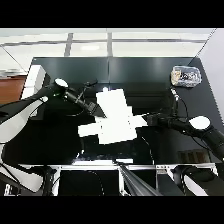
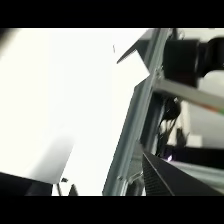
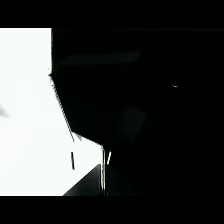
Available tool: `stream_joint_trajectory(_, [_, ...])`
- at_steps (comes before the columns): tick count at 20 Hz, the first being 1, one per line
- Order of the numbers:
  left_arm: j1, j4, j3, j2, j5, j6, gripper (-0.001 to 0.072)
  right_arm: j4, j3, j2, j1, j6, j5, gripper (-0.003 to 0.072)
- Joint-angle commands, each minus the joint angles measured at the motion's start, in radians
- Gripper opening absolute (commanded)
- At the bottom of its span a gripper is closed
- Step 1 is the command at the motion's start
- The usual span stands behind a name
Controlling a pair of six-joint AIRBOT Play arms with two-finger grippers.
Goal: Fold the box and place the chain.
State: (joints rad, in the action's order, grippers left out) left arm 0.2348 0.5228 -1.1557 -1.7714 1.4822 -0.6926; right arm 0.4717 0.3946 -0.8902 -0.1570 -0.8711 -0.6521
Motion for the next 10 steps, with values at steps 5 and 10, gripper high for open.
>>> stream_joint_trajectory(5, [0.048, 0.079, -0.090, -0.076, 0.122, 0.091, 0.0276, 0.001, 0.000, 0.000, -0.001, 0.000, -0.001, 0.0016])
stream_joint_trajectory(10, [0.043, 0.016, -0.092, -0.100, 0.091, 0.092, 0.0273, 0.002, 0.000, 0.000, -0.001, 0.000, -0.013, 0.0016])
